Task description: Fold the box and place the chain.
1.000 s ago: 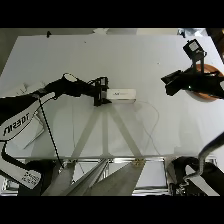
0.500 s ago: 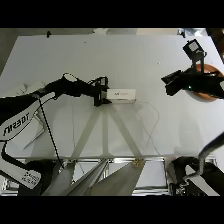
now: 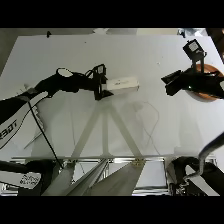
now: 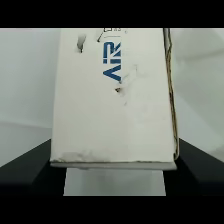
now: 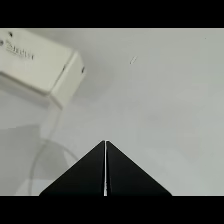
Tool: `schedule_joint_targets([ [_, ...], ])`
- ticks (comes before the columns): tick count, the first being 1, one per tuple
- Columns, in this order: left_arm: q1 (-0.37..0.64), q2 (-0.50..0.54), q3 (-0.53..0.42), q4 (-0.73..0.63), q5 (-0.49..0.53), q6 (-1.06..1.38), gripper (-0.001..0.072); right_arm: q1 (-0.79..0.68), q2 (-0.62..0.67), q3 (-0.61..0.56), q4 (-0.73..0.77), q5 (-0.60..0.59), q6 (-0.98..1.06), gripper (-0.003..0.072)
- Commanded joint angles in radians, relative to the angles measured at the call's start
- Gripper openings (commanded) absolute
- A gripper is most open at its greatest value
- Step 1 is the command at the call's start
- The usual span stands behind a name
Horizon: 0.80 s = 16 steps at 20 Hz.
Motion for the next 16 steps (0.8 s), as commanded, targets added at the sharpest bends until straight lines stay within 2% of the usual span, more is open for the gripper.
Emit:
schedule_joint_targets([
  [1,0.01,0.138,0.001,-0.002,0.191,-0.227,0.0006,-0.001,0.001,0.001,0.0,0.0,0.0,0.0014],
  [6,0.052,0.373,0.001,0.01,0.437,-0.367,0.0006,-0.001,0.001,0.001,0.0,0.0,0.0,0.0014],
  [9,0.073,0.506,0.002,0.111,0.568,-0.484,0.0006,-0.001,0.001,0.001,0.0,0.0,0.0,0.0014],
  [12,0.119,0.602,0.002,0.302,0.567,-0.712,0.0005,-0.001,0.001,0.001,0.0,0.0,0.0,0.0014],
  [14,0.167,0.636,0.002,0.514,0.53,-0.947,0.0004,-0.001,0.001,0.001,0.0,0.0,0.0,0.0014],
  [16,0.226,0.641,0.002,0.788,0.429,-1.25,0.0004,-0.001,0.001,0.001,0.0,0.0,0.0,0.0014],
])
